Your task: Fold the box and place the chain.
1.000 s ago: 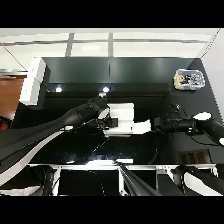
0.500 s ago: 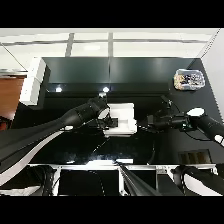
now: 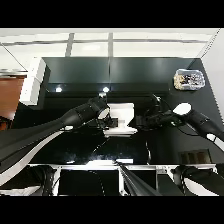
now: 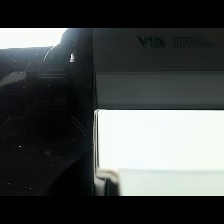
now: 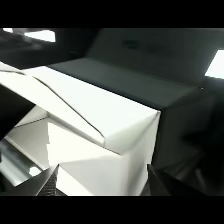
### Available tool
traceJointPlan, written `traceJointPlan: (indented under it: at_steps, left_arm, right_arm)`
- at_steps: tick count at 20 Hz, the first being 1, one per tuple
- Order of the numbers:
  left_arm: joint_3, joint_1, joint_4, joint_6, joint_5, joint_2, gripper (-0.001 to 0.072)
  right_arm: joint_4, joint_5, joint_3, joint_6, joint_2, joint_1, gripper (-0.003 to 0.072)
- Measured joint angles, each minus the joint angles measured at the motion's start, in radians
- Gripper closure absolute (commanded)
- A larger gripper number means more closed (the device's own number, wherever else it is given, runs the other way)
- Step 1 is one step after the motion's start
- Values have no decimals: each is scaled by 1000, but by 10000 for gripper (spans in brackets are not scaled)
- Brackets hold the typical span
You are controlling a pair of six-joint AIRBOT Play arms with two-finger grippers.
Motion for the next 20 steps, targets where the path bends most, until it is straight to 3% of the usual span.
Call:
traceJointPlan:
  at_steps: [1, 5, 12, 13, 14, 20]
  left_arm:
    - [0, 0, 0, 0, 0, 0, 680]
    - [0, 0, 0, 0, 0, 0, 680]
    - [0, 0, 0, 0, 0, 0, 680]
    - [0, 0, 0, 0, 0, 0, 681]
    - [0, 0, 0, 0, 0, 0, 681]
    - [0, 0, 0, 0, 0, 0, 680]
  right_arm:
    - [-57, -16, 22, 65, 0, 39, 194]
    - [-262, -46, 95, 292, 0, 147, 194]
    - [-480, -11, 208, 525, -40, 227, 196]
    - [-520, 6, 227, 560, -53, 243, 258]
    - [-563, 27, 245, 600, -70, 262, 371]
    - [-729, 89, 298, 763, -133, 346, 375]
